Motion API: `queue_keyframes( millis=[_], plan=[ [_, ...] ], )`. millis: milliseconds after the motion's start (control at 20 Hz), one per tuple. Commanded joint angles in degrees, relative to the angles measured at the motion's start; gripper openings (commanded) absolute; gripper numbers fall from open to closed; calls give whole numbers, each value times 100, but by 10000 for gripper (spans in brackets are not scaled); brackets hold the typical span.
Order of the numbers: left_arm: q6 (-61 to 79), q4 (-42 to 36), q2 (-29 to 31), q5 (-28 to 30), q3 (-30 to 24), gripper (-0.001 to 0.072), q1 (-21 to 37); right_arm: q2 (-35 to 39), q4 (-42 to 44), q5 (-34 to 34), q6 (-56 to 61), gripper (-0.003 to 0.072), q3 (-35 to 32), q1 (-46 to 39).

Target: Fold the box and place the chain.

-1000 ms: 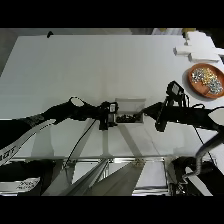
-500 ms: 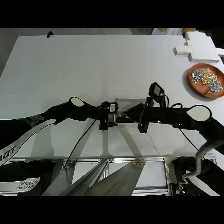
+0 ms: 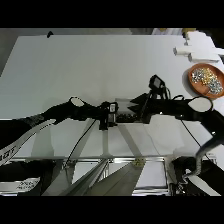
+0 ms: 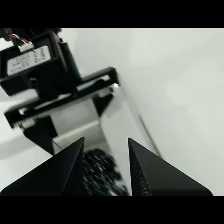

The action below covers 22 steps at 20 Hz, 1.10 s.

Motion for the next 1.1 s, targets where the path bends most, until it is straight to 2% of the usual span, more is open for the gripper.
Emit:
queue_keyframes(
  millis=[0, 150, 250, 300, 450, 700, 950, 1050],
  plan=[
    [0, 0, -2, 0, 4, 72, 0, 280, -1270, 1088, 24, 290, 278, -1126],
    [0, 0, -2, 0, 4, 72, 0, 245, -2656, 1073, 22, 269, 271, -1655],
    [0, 0, -2, 0, 4, 72, 0, 35, -3635, 1060, -4, 269, 214, -1668],
    [0, 2, -2, 0, 4, 72, 0, -94, -3849, 1027, -190, 269, 142, -1668],
    [0, 0, -2, 0, 4, 72, 0, -511, -3639, 1019, -1012, 269, -76, -1578],
    [0, 0, -2, 0, 4, 72, 0, -970, -3316, 616, -1401, 268, -96, -1040],
    [0, 2, -2, 0, 4, 72, 0, -1294, -2522, 378, -2061, 237, -96, -868],
    [0, 0, -2, 0, 4, 72, 0, -1473, -2468, 295, -2081, 229, -96, -857]
  ],
)
